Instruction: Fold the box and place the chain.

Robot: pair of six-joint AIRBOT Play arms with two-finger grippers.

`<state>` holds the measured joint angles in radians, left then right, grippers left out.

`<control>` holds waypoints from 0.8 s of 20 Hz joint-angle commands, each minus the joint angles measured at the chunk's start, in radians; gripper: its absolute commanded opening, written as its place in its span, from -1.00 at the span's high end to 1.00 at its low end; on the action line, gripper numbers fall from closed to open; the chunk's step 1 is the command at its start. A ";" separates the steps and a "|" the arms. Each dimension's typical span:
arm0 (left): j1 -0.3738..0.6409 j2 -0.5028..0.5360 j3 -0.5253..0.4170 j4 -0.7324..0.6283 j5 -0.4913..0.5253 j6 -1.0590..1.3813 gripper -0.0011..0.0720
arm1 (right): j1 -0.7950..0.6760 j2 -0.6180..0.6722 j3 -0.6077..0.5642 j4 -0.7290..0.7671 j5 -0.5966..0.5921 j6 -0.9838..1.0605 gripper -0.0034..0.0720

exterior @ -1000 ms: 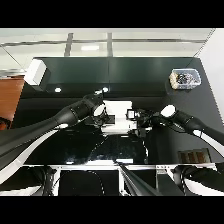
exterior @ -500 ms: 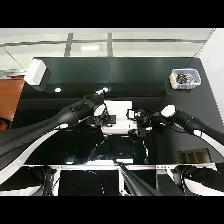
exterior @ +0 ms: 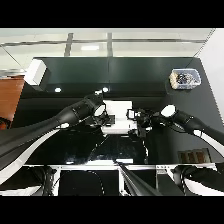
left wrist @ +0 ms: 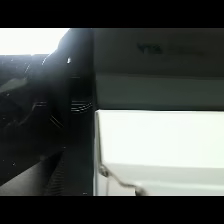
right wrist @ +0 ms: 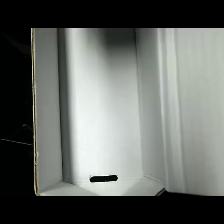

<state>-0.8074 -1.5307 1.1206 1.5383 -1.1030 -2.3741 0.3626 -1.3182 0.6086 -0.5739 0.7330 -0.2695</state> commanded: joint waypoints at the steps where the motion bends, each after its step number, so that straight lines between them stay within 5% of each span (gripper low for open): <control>1: 0.000 -0.009 0.001 -0.001 -0.008 -0.002 -0.29 | 0.001 -0.001 0.000 0.000 0.000 0.000 -0.17; 3: 0.000 -0.009 0.001 -0.006 0.000 -0.002 0.05 | 0.001 -0.001 0.000 0.000 0.000 0.000 -0.17; 6: -0.001 -0.012 0.001 -0.026 0.000 -0.002 0.17 | 0.001 -0.001 0.000 0.000 0.000 0.000 -0.17; 10: -0.002 -0.025 0.001 -0.041 0.005 -0.001 0.90 | 0.001 -0.001 0.000 0.000 0.000 0.000 -0.17; 16: -0.004 -0.025 0.007 -0.040 0.005 0.002 0.90 | 0.001 -0.001 0.000 0.000 0.000 0.000 -0.17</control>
<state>-0.8108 -1.5543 1.1259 1.5028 -1.1038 -2.3737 0.3626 -1.3182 0.6086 -0.5739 0.7330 -0.2707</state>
